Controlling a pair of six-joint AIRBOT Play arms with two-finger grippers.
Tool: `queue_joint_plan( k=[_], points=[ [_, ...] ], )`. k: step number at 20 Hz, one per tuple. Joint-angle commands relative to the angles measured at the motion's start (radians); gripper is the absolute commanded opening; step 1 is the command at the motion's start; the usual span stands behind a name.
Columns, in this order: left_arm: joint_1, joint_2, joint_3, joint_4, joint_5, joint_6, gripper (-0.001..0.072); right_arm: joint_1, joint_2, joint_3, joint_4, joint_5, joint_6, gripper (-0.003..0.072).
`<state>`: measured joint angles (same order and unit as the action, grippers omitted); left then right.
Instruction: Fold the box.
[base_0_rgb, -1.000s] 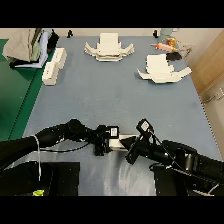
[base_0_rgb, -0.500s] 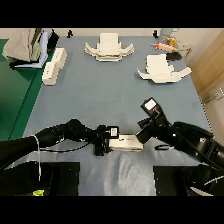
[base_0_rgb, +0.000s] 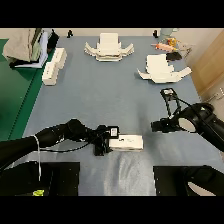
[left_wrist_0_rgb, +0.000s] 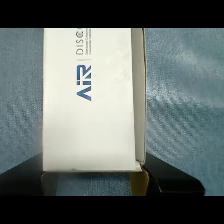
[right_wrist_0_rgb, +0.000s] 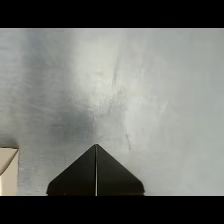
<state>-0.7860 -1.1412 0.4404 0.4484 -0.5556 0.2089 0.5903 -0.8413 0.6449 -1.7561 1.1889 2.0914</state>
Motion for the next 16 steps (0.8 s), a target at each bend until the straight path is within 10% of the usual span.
queue_joint_plan(
  k=[1, 8, 12, 16],
  points=[
    [0.001, 0.002, 0.008, 0.000, 0.000, -0.019, 0.0517, -0.038, -0.114, 0.013, 0.077, 0.050, 0.084, 0.0008],
    [0.194, 0.177, 0.037, 0.323, 0.029, -0.610, 0.0517, -0.038, -0.130, 0.013, 0.058, -0.005, 0.118, 0.0008],
    [0.492, 0.344, 0.050, 0.704, -0.010, -1.081, 0.0517, -0.038, -0.130, 0.013, 0.035, -0.069, 0.117, 0.0008],
    [0.839, 0.373, 0.058, 0.795, -0.142, -1.167, 0.0517, -0.038, -0.130, 0.013, 0.036, -0.124, 0.117, 0.0007]
  ],
)
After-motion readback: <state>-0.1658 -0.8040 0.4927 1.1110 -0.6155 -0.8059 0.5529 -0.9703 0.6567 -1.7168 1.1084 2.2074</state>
